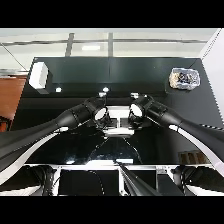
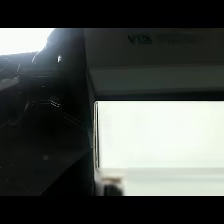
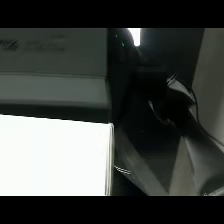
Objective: Fold the box and place the chain.
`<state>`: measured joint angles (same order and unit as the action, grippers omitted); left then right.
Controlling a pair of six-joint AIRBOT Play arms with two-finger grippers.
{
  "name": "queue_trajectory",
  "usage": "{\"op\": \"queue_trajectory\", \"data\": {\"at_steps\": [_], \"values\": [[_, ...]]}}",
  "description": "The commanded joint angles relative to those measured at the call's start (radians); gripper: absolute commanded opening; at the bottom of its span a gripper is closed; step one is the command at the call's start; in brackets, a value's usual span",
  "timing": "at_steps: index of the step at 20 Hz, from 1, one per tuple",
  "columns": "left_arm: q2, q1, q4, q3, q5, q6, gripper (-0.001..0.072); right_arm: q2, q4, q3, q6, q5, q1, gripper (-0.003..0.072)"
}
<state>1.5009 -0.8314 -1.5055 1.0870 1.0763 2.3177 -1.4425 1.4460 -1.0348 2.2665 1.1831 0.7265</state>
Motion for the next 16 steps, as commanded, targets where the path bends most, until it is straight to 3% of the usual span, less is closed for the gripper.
{"op": "queue_trajectory", "data": {"at_steps": [1,5,6,7,8,10,12,14,16], "values": [[0.000,0.002,-0.009,0.000,-0.002,-0.002,0.0028,0.000,-0.013,-0.001,-0.004,-0.001,0.001,0.0016],[0.000,0.002,-0.008,0.000,-0.002,-0.002,0.0028,0.000,-0.013,-0.001,-0.004,0.002,0.001,0.0018],[0.000,0.002,-0.008,0.000,-0.002,-0.002,0.0028,0.000,-0.013,-0.001,-0.003,0.002,0.001,0.0079],[0.000,0.002,-0.009,0.000,-0.002,-0.002,0.0028,0.000,-0.017,-0.001,-0.003,-0.001,0.001,0.0209],[0.000,0.002,-0.009,0.000,-0.002,-0.002,0.0028,0.000,-0.024,-0.001,-0.003,-0.001,0.001,0.0207],[0.000,0.005,-0.008,0.000,-0.002,-0.002,0.0028,0.000,-0.023,-0.001,-0.003,0.000,0.003,0.0056],[0.000,0.005,-0.008,0.000,-0.002,-0.002,0.0028,0.000,-0.021,-0.001,-0.004,-0.006,0.003,0.0017],[0.000,0.005,-0.008,0.000,-0.002,-0.002,0.0028,0.000,-0.022,-0.001,-0.004,-0.017,0.003,0.0031],[0.000,0.005,-0.008,0.000,-0.002,-0.002,0.0028,0.000,-0.019,-0.002,-0.006,-0.019,0.003,0.0350]]}}
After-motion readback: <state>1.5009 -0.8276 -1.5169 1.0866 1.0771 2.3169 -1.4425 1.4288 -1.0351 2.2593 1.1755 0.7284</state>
